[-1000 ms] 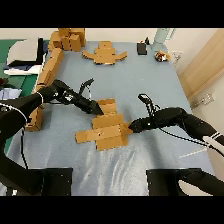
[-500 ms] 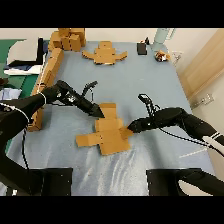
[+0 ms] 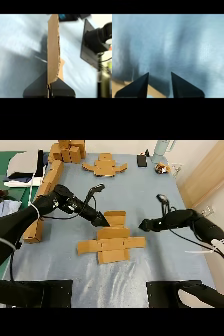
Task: Fold the box.
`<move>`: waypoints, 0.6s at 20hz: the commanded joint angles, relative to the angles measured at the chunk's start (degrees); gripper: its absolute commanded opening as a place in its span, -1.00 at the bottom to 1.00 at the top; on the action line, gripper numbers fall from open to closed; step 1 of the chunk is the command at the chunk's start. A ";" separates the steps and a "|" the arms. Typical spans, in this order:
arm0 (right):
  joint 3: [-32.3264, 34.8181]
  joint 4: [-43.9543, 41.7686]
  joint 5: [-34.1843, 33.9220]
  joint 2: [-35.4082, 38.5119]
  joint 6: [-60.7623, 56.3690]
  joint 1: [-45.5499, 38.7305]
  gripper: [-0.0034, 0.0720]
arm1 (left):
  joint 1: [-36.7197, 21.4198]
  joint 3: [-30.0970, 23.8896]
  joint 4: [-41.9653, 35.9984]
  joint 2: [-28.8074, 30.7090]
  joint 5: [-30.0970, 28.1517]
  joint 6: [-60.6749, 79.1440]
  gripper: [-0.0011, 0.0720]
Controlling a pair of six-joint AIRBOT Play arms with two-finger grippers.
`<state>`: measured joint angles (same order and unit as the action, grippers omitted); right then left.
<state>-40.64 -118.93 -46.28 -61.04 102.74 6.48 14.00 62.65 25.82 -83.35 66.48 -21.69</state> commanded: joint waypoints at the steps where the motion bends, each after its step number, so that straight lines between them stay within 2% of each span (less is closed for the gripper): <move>1: -3.15 1.81 1.84 0.04 -3.93 -3.17 0.03 | 5.81 -4.28 -1.95 4.46 -11.41 11.13 -0.95; 4: -3.13 1.46 2.82 -0.20 -5.11 -3.15 -0.03 | 8.46 -10.82 -13.29 6.56 -20.04 23.56 -0.95; 5: -3.13 1.44 2.82 -0.28 -5.95 -3.15 -0.09 | 8.41 -12.26 -13.86 6.58 -20.81 26.27 -0.95; 6: -3.13 1.25 2.80 -0.33 -5.90 -3.15 -0.32 | 8.48 -13.38 -12.90 6.58 -20.92 27.43 -0.95; 9: -2.93 0.63 2.99 -0.46 -5.88 -2.69 -0.34 | 9.81 -16.06 -12.11 7.10 -21.14 30.32 -0.95; 11: -2.71 0.37 3.91 -0.59 -5.88 -2.40 -0.59 | 11.41 -17.03 -12.79 7.30 -22.16 33.11 -0.95; 12: -2.71 0.11 4.09 -0.74 -5.88 -2.40 -0.59 | 12.68 -17.38 -12.72 7.34 -23.56 34.64 -0.95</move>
<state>-43.42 -118.28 -43.05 -61.54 97.19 3.88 24.51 47.09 14.09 -76.40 45.87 7.53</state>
